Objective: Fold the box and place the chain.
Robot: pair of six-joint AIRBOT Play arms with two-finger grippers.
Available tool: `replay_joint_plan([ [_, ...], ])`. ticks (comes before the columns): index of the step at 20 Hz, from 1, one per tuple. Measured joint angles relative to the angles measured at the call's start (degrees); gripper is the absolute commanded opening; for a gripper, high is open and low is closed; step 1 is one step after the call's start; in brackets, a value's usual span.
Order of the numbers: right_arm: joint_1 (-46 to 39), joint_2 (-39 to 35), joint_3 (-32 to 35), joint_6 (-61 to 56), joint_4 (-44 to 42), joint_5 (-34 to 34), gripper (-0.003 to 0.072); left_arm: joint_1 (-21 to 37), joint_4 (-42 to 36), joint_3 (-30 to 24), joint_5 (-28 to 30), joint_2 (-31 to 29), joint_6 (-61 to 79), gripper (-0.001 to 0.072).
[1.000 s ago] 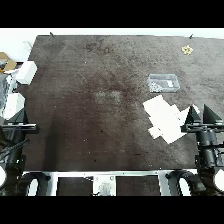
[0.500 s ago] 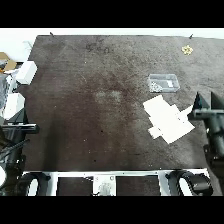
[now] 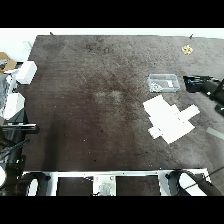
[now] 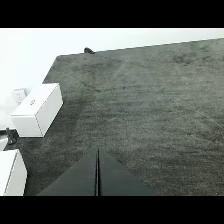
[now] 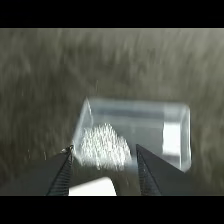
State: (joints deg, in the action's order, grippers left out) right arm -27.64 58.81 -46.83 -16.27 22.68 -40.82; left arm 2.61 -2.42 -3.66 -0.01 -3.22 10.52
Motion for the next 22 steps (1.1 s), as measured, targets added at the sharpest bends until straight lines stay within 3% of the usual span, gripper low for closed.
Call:
replay_joint_plan([
  [6,-10.36,17.05,-20.96,-11.80,24.98,-23.54,0.0455,0.02,0.00,0.00,0.00,0.00,0.00,0.0013],
  [11,-11.82,29.22,-34.40,-14.43,38.64,-32.85,0.0454,0.00,0.00,0.00,0.00,0.00,0.00,0.0013],
  [15,-12.11,38.27,-40.92,-14.14,43.67,-40.33,0.0454,0.02,0.00,0.00,0.00,0.00,0.00,0.0013],
  [22,-12.09,48.33,-43.17,-11.02,42.99,-50.40,0.0429,0.02,0.00,0.00,0.00,0.00,0.00,0.0013],
])
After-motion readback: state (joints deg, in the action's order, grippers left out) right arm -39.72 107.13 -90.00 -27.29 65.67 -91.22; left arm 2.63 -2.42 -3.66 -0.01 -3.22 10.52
